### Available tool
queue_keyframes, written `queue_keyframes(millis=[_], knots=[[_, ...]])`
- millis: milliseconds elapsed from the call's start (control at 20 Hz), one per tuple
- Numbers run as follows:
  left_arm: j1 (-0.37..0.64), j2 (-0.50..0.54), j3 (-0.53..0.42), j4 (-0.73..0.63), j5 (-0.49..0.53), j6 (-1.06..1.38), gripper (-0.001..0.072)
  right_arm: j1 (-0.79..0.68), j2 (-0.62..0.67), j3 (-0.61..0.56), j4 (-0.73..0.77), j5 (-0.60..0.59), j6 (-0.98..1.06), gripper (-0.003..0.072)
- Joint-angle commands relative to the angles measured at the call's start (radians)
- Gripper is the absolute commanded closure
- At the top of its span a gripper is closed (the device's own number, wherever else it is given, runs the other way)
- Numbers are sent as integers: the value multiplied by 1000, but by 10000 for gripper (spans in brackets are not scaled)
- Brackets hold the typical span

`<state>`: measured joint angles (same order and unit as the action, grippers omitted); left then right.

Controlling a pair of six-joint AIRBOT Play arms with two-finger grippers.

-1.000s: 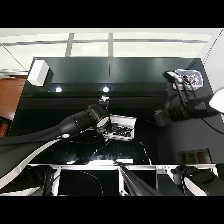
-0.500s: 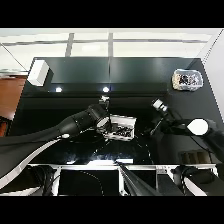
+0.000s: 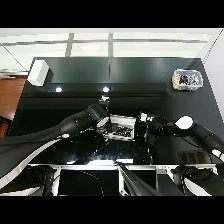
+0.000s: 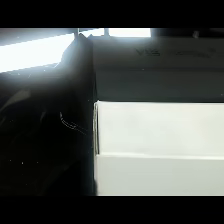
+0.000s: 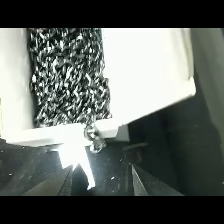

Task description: Fold the box and place the chain.

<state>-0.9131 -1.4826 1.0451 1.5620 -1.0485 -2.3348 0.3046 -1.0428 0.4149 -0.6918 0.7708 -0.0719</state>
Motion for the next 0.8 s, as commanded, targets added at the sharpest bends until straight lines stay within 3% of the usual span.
queue_keyframes(millis=[0,200,250,750], knots=[[0,0,0,0,0,0,683,3,-17,5,49,-8,-80,270],[0,0,0,0,0,0,682,3,-37,8,94,-13,-117,275],[0,0,0,0,0,0,683,3,-42,8,95,-12,-124,377],[0,0,0,0,-1,0,683,3,-53,8,139,-8,-150,377]])
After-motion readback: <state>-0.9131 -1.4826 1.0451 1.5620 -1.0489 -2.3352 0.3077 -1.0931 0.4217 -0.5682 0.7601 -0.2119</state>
